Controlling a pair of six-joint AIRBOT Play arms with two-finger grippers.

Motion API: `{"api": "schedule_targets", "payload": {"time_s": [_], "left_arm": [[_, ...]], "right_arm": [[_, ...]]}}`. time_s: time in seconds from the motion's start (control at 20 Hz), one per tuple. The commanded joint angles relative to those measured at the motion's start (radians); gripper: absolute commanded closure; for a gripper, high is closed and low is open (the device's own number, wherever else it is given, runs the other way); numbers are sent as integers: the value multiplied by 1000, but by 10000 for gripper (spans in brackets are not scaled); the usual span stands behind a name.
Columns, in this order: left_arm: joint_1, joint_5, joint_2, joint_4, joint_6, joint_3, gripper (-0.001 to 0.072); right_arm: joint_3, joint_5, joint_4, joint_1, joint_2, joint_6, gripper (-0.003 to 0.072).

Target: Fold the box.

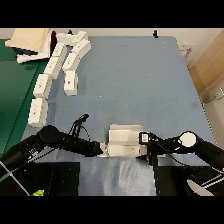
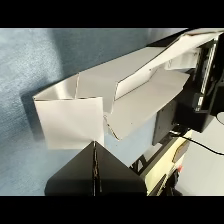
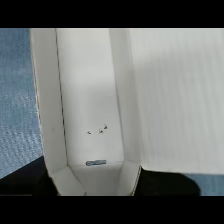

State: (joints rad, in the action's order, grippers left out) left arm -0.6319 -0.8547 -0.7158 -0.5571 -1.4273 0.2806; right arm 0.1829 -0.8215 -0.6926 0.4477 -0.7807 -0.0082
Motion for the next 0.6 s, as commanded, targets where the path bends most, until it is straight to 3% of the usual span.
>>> {"api": "schedule_targets", "payload": {"time_s": [0.0, 0.2, 0.35, 0.55], "left_arm": [[-8, -43, 4, -60, -10, 20, 694], [57, -126, 21, -333, -230, 46, 694], [143, -122, 24, -359, -259, 45, 694], [117, -115, -24, -341, -245, 42, 694]], "right_arm": [[1, 0, 0, 1, 1, 0, 173], [1, 0, 0, 1, 1, 0, 174], [1, 0, 0, 1, 1, 0, 173], [1, 0, 0, 1, 1, 0, 173]]}}
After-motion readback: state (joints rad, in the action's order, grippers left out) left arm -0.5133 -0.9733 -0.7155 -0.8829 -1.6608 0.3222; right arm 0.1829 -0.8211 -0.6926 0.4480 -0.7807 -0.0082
